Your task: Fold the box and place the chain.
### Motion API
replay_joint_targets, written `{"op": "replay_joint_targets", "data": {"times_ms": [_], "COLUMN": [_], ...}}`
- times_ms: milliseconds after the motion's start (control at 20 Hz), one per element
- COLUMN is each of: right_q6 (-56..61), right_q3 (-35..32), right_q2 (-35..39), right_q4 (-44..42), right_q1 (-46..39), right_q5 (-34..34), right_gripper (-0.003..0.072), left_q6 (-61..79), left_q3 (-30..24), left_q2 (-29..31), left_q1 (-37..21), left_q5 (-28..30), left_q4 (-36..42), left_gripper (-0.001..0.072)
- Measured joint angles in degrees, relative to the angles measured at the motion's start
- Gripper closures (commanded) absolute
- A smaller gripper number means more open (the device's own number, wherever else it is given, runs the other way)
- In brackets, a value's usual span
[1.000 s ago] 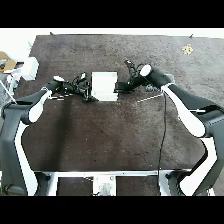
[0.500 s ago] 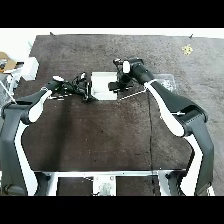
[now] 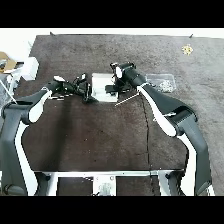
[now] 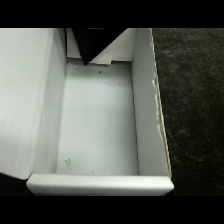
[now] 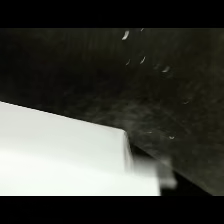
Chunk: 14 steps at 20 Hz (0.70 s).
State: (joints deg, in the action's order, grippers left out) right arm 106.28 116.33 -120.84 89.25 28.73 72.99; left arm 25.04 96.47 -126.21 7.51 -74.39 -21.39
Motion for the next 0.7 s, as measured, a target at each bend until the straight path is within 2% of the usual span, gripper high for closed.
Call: {"op": "replay_joint_targets", "data": {"times_ms": [250,650,700], "right_q6": [0.3,1.1,1.3], "right_q3": [0.2,0.2,0.2], "right_q2": [1.8,0.2,-0.1], "right_q4": [0.7,1.7,1.7], "right_q1": [0.1,0.2,0.2], "right_q5": [0.5,2.2,2.2], "right_gripper": [0.0311,0.0314,0.0431], "left_q6": [0.0,-0.2,-0.2], "left_q3": [0.0,0.0,0.0], "left_q2": [0.0,0.0,0.0], "left_q1": [0.0,0.0,0.0], "left_q5": [0.4,0.4,0.4], "left_q4": [0.0,0.0,0.0], "left_gripper": [0.0618,0.0618,0.0618]}}
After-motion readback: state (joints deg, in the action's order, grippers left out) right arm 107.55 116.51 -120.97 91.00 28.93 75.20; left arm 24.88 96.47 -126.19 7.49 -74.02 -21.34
